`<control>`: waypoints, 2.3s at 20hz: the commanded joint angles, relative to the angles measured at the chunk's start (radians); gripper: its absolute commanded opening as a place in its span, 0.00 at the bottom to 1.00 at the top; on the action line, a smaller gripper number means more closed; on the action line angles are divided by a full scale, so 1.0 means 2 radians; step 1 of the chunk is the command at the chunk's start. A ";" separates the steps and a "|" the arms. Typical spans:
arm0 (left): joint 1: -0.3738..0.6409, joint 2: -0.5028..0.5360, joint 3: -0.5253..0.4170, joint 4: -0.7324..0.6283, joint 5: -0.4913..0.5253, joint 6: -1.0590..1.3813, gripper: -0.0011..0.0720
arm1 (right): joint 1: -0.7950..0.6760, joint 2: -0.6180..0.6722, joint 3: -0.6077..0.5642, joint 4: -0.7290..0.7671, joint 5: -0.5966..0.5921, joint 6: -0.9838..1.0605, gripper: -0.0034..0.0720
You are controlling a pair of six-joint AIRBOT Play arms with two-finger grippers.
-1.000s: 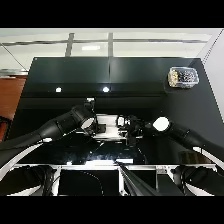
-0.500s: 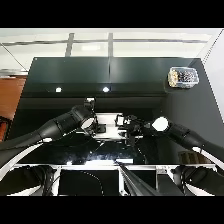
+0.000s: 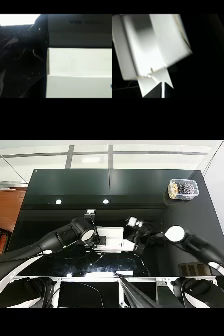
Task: Fold the box and place the chain.
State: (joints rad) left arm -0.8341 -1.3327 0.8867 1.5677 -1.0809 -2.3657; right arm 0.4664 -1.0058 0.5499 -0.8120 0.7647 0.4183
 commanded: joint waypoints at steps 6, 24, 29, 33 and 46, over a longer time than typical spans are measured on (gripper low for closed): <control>0.000 0.000 0.000 0.001 -0.001 0.001 0.05 | -0.268 0.054 0.000 -0.053 0.177 0.390 0.11; 0.000 0.000 0.000 -0.002 0.000 0.001 0.05 | -0.110 -0.123 -0.031 0.145 0.120 0.361 0.73; 0.000 0.000 0.000 -0.002 0.000 0.001 0.05 | -0.109 -0.122 -0.017 0.148 0.180 0.321 0.98; 0.000 0.000 0.000 -0.002 0.001 0.001 0.05 | -0.096 -0.122 0.001 0.156 0.186 0.321 0.98; 0.000 0.000 0.000 -0.002 0.000 0.001 0.05 | 0.052 -0.122 0.070 0.035 0.053 0.509 0.76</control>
State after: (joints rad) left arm -0.8341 -1.3327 0.8867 1.5627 -1.0805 -2.3646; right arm 0.4923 -1.2499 0.6552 -0.5861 0.9581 1.2358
